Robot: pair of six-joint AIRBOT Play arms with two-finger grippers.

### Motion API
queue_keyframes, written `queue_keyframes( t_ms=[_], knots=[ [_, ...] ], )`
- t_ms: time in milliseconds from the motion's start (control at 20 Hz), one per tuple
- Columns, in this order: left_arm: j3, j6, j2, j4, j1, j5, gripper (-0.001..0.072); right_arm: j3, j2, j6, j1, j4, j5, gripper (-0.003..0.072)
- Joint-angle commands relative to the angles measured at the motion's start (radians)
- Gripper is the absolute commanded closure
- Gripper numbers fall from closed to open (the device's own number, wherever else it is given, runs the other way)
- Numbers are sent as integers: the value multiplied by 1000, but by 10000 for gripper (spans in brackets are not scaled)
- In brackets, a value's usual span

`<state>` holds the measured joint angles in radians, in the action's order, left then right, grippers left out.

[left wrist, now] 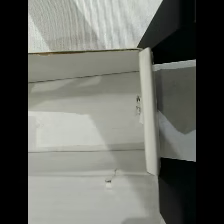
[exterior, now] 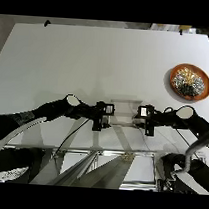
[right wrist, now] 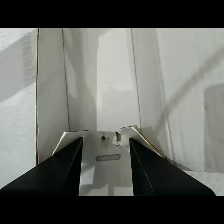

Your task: Fold the box and place the chain.

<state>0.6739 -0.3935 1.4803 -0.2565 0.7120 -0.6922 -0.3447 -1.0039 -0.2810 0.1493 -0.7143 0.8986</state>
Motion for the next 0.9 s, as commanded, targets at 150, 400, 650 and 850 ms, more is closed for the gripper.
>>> queue_keyframes(
  t_ms=[150, 400, 650, 850],
  knots=[
    [0, 1, 0, 2, 0, 0, 438, 7, 96, 218, 0, -144, 1, 473],
    [0, 1, 0, 2, 0, 0, 438, 6, 245, 671, 0, -335, 0, 614],
    [0, 1, 0, 2, 0, 0, 438, -61, 253, 948, -5, -340, -2, 675],
    [0, 1, 0, 2, 0, 0, 438, -108, 242, 1245, -154, -411, -46, 675]
  ],
)
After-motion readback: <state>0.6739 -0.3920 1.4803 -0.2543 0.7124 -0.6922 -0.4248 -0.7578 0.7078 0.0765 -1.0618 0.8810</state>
